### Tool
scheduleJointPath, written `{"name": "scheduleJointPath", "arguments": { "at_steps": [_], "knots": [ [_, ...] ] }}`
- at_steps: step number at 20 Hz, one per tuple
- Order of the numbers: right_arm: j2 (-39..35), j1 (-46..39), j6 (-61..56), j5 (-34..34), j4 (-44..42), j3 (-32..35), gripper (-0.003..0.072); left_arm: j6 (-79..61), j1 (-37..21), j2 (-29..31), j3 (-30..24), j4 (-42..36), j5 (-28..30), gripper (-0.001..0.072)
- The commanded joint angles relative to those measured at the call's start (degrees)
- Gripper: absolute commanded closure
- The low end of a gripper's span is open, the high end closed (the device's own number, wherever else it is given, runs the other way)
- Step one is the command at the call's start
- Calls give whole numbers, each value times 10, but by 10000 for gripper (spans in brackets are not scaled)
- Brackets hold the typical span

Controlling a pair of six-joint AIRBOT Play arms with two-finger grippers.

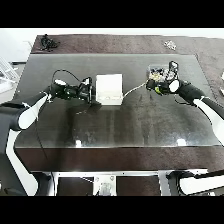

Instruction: Fold the box and place the chain.

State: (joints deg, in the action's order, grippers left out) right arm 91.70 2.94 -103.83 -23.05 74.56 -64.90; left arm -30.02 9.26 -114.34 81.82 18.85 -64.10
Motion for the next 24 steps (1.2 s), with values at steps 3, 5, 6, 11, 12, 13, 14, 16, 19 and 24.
{"name": "scheduleJointPath", "arguments": {
  "at_steps": [3, 5, 6, 11, 12, 13, 14, 16, 19, 24],
  "knots": [
    [71, -2, 94, 37, -127, -75, 191, 0, 0, 0, 0, 0, 0, 293],
    [92, -2, 101, 35, -146, -100, 251, 0, 0, 0, 0, 0, 0, 293],
    [101, -2, 100, 35, -146, -108, 250, 0, 0, 0, 0, 0, 0, 293],
    [135, -2, 100, 38, -155, -121, 412, 0, 0, 0, 0, 0, 0, 293],
    [137, -1, 101, 47, -156, -121, 434, 0, 0, 0, 0, 0, 0, 293],
    [135, 0, 101, 56, -156, -122, 569, 0, 0, 0, 0, 0, 0, 293],
    [128, 0, 101, 53, -156, -124, 679, 0, 0, 0, 0, 0, 0, 292],
    [82, 8, 106, 32, -154, -125, 679, 0, 0, 0, 0, 0, 0, 293],
    [-27, 37, 131, 20, -149, -125, 679, 0, 0, 0, 0, 0, 0, 293],
    [-195, 125, 131, 20, -83, -125, 680, 0, 0, 0, 0, 0, 0, 293]
  ]
}}
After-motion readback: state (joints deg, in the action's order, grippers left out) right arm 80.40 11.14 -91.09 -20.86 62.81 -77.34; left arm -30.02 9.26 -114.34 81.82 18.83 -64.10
